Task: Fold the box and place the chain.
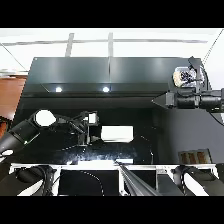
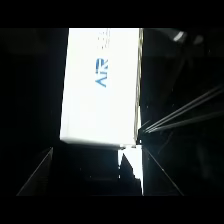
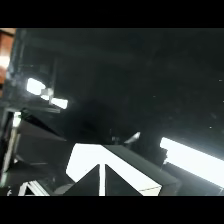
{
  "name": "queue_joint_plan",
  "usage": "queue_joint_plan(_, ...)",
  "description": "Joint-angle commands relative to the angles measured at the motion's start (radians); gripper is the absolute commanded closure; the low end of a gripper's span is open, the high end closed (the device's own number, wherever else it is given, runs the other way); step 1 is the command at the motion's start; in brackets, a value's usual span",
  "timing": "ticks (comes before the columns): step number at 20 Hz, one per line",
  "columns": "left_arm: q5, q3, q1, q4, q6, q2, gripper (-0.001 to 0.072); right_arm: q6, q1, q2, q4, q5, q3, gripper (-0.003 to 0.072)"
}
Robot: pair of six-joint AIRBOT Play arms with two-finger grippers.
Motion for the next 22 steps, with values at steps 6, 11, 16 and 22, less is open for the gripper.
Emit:
queue_joint_plan(6,0.055,0.245,-0.199,0.014,-0.261,-0.250,0.0002,0.001,-0.020,0.007,-0.050,-0.043,0.003,0.0641)
queue_joint_plan(11,0.059,0.307,-0.238,0.032,-0.260,-0.348,0.0002,0.008,-0.020,0.007,-0.050,-0.043,0.003,0.0641)
queue_joint_plan(16,0.037,0.307,-0.239,0.080,-0.261,-0.348,0.0002,0.009,-0.020,0.006,-0.065,-0.045,0.003,0.0641)
queue_joint_plan(22,0.034,0.307,-0.239,0.102,-0.265,-0.348,0.0002,0.021,-0.020,0.006,-0.082,-0.051,0.003,0.0641)
